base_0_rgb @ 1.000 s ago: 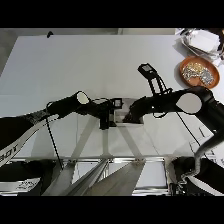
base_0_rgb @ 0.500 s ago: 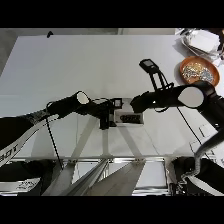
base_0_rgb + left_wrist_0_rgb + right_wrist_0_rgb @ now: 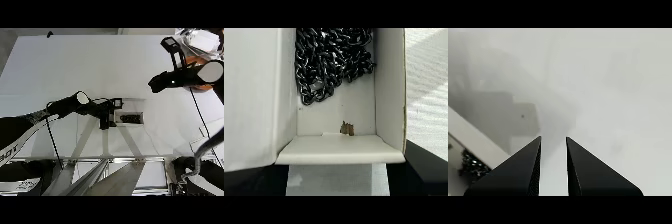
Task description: Fold the box and place the chain.
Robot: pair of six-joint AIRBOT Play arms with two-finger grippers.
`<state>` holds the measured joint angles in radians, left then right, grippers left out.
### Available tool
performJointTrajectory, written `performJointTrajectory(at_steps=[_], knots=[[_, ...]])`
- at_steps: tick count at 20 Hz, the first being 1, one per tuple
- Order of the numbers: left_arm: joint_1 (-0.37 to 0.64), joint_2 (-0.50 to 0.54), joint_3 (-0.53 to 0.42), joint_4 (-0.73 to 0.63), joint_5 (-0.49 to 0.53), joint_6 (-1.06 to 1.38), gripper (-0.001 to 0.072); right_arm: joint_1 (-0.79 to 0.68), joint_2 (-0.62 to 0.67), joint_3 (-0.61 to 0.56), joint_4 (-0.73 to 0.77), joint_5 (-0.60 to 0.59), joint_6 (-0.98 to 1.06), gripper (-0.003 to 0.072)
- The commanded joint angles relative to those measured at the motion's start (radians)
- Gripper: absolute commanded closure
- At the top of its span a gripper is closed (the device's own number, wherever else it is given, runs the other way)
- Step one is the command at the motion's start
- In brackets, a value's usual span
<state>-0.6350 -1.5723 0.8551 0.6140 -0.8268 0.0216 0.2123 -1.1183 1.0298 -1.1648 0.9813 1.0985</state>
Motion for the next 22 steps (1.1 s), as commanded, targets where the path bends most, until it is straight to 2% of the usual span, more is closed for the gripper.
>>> performJointTrajectory(at_steps=[1,4,7,15,17,21,22], knots=[[0.000,0.000,0.000,0.000,0.000,0.000,0.0385,-0.028,-0.125,0.003,0.151,-0.001,-0.254,0.0528],[0.000,0.001,0.000,0.000,0.000,0.000,0.0385,0.000,-0.228,0.003,0.312,0.026,-0.438,0.0528],[0.000,0.001,0.000,0.000,0.000,0.000,0.0385,0.037,-0.265,-0.009,0.294,0.066,-0.555,0.0528],[0.000,0.001,0.000,0.000,0.001,0.000,0.0385,0.065,-0.209,-0.052,0.285,0.153,-0.651,0.0493],[0.000,0.001,0.000,0.000,0.000,0.000,0.0385,0.070,-0.179,-0.052,0.270,0.179,-0.660,0.0424],[0.000,0.001,0.000,0.000,0.000,0.000,0.0385,0.098,-0.139,-0.054,0.249,0.238,-0.667,0.0416],[0.000,0.001,0.000,0.000,0.000,0.000,0.0385,0.108,-0.132,-0.054,0.248,0.243,-0.667,0.0386]])
